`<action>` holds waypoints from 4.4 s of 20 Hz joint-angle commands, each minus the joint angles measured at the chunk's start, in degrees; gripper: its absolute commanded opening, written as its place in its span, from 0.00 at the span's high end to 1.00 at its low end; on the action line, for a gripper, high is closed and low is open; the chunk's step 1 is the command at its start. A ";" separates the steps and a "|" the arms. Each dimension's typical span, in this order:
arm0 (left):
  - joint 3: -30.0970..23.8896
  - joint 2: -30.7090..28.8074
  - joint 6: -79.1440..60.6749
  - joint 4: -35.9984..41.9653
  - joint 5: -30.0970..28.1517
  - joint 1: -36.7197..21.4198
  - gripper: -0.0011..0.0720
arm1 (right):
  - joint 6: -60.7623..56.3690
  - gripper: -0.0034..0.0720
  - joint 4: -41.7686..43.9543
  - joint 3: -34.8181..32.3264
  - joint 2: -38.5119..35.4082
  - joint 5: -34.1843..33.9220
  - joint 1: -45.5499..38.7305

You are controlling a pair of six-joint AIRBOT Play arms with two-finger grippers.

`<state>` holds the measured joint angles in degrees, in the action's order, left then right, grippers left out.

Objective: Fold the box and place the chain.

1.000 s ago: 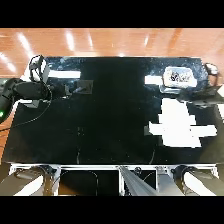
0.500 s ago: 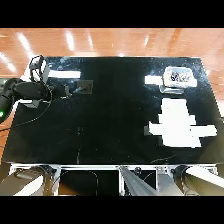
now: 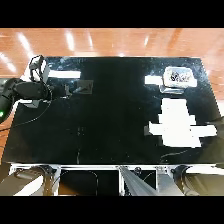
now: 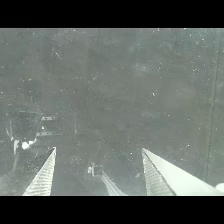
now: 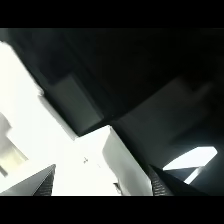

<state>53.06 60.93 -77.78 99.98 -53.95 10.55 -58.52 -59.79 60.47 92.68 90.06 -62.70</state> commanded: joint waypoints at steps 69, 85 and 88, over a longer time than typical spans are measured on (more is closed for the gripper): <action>3.43 34.75 -66.73 50.62 -32.09 4.85 0.95 | -9.49 0.00 -0.24 -28.44 -42.29 -37.03 82.49; -5.90 17.18 -94.27 36.22 1.36 20.96 0.95 | -9.25 0.00 -11.76 -8.11 -45.57 -16.79 59.49; -5.88 18.05 -94.27 27.74 6.88 23.98 0.95 | -7.41 0.00 -11.63 -8.11 -45.55 -18.82 59.49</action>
<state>48.03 78.70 -171.04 136.75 -54.17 31.55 -67.33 -71.50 52.14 47.20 73.12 -2.98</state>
